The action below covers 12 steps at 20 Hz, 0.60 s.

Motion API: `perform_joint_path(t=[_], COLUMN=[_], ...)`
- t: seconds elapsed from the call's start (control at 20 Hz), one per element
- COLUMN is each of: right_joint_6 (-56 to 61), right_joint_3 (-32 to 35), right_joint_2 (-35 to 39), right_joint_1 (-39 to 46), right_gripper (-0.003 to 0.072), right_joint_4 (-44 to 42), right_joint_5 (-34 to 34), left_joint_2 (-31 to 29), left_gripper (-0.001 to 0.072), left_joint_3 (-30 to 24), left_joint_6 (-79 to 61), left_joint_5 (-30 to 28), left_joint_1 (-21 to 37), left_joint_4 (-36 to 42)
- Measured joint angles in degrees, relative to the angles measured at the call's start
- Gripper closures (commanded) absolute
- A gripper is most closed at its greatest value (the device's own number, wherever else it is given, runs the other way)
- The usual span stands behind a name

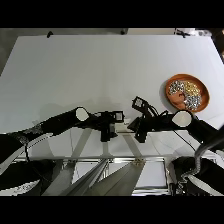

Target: Fold the box and place the chain.

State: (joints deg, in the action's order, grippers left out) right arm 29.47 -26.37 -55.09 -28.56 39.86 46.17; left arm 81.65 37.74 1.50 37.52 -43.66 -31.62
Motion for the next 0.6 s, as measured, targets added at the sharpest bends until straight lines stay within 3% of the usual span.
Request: perform_joint_path(t=[0.6], right_joint_6=[-1.73], right_joint_3=[3.45], right_joint_2=[-1.88], right_joint_1=[0.02], right_gripper=[0.0676], right_joint_4=[-0.31], right_joint_5=[-0.24], left_joint_2=[0.0], left_gripper=[0.0376], left_joint_3=[0.0], left_joint_6=[0.0], left_joint_5=[-0.04], left_joint_1=[0.0], left_joint_4=[0.04])
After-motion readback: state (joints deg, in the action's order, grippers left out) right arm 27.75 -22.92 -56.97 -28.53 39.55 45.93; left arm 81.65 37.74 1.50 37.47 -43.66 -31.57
